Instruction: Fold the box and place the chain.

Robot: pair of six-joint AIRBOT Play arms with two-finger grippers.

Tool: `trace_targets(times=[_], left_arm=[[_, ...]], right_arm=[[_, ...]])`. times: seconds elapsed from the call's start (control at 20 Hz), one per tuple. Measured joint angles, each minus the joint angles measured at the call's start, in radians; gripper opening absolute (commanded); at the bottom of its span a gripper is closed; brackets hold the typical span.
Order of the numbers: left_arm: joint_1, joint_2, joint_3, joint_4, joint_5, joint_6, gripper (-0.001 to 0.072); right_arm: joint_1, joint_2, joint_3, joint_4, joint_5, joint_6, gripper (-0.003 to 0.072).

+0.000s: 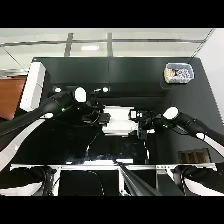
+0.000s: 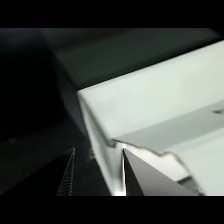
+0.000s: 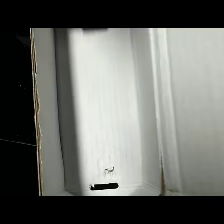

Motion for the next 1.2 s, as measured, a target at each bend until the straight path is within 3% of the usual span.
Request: trace_targets(times=[0.6,1.1,1.15,1.2], left_arm=[[-0.171,-0.023,0.048,0.298,0.013,-0.367,0.036],[-0.229,-0.056,0.07,0.346,0.035,-0.532,0.0348],[-0.23,-0.061,0.073,0.346,0.034,-0.535,0.0306],[-0.23,-0.064,0.076,0.346,0.033,-0.539,0.0166]], right_arm=[[0.0,0.0,0.0,0.0,0.0,0.0,0.0056],[0.0,0.0,0.0,0.0,0.0,-0.001,0.0057],[0.0,0.0,0.0,0.0,0.0,-0.001,0.0057],[0.0,0.0,0.0,0.0,0.0,0.0,0.0057]])
